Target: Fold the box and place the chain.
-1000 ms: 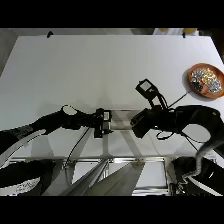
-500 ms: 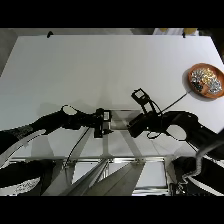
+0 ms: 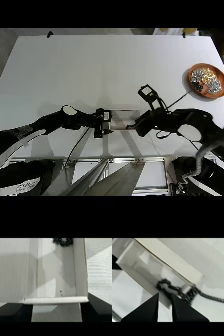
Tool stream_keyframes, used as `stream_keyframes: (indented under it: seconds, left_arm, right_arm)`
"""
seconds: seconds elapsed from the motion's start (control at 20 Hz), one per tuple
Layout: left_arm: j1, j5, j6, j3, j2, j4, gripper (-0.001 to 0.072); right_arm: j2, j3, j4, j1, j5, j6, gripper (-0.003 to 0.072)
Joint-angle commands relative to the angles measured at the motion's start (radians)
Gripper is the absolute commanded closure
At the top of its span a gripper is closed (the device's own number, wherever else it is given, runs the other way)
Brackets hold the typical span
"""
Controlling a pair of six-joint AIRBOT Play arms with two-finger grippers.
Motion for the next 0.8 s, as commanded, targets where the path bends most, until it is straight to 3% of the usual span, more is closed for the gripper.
stream_keyframes:
  seconds: [0.0,0.15,0.35,0.6,0.75]
  left_arm:
    - [0.001,0.0,0.0,0.0,0.0,0.0,0.0576]
    - [0.001,0.0,0.0,0.0,0.0,0.0,0.0576]
    - [0.001,0.0,0.0,0.0,0.0,0.0,0.0576]
    - [0.001,0.0,0.0,0.0,0.0,0.0,0.0576]
    - [0.001,0.0,0.0,0.0,0.0,0.0,0.0576]
  right_arm:
    - [0.071,-0.004,-0.077,-0.095,0.195,-0.076,0.0513]
    - [0.068,-0.093,-0.049,-0.132,0.146,-0.297,0.0514]
    - [0.041,-0.225,0.072,-0.132,-0.031,-0.534,0.0511]
    - [-0.094,-0.243,0.206,-0.132,-0.164,-0.642,0.0482]
    - [-0.175,-0.243,0.204,-0.132,-0.174,-0.642,0.038]
